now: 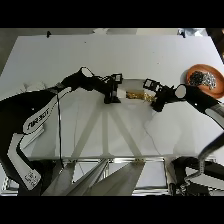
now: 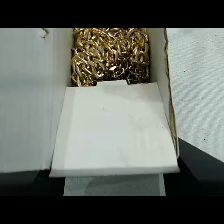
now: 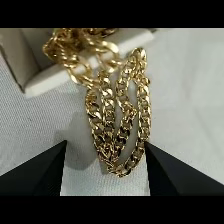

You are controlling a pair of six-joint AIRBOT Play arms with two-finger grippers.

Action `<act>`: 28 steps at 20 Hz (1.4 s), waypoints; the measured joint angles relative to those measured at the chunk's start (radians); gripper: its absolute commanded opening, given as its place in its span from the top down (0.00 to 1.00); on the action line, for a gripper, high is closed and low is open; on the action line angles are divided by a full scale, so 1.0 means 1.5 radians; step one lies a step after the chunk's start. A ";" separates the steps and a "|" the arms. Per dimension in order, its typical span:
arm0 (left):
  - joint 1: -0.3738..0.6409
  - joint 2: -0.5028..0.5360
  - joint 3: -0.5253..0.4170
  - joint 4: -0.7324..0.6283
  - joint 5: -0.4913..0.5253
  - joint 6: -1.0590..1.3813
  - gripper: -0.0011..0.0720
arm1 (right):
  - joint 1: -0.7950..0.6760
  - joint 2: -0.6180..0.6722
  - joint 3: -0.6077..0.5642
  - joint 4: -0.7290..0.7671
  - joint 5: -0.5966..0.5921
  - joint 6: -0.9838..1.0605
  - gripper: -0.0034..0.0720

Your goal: Fold the box and place the chain.

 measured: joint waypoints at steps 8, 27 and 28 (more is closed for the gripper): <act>0.000 0.000 0.000 0.000 0.000 0.000 0.55 | -0.028 -0.020 -0.002 0.072 -0.061 -0.015 0.93; 0.000 0.000 0.000 0.000 0.000 0.000 0.55 | 0.029 0.153 0.046 0.333 0.052 -0.018 0.94; 0.000 0.000 0.000 0.000 0.000 0.000 0.55 | 0.043 0.152 0.049 0.350 0.037 -0.024 0.94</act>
